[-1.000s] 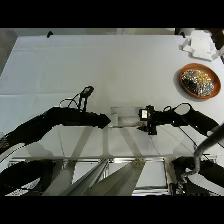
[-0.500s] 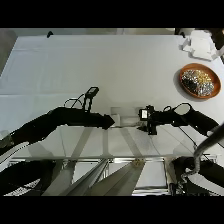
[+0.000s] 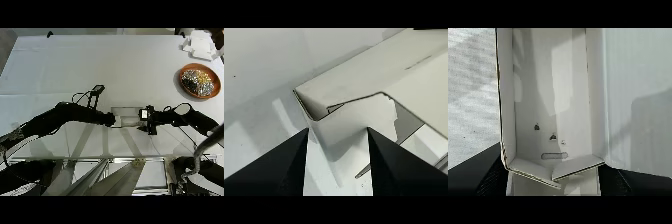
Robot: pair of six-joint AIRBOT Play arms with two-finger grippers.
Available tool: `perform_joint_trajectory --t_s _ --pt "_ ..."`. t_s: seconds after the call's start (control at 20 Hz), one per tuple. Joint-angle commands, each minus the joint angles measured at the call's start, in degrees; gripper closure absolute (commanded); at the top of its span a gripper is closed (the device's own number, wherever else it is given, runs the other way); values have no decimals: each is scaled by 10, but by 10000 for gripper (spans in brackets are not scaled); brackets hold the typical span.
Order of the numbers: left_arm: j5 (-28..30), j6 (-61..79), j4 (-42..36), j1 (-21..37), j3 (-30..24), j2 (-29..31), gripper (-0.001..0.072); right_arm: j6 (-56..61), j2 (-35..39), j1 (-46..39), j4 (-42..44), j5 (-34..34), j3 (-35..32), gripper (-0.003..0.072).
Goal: Fold the box and place the chain.
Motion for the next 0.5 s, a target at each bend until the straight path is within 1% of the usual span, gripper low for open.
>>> perform_joint_trajectory --t_s 0.0,0.25,0.45 --pt "41 -79 72 -13 36 -22 295 0 0 0 0 0 0 307" --pt "90 -139 115 -40 97 -68 296 0 0 0 0 0 0 307" --pt "127 -204 161 -53 118 -83 297 0 0 0 0 0 0 307"
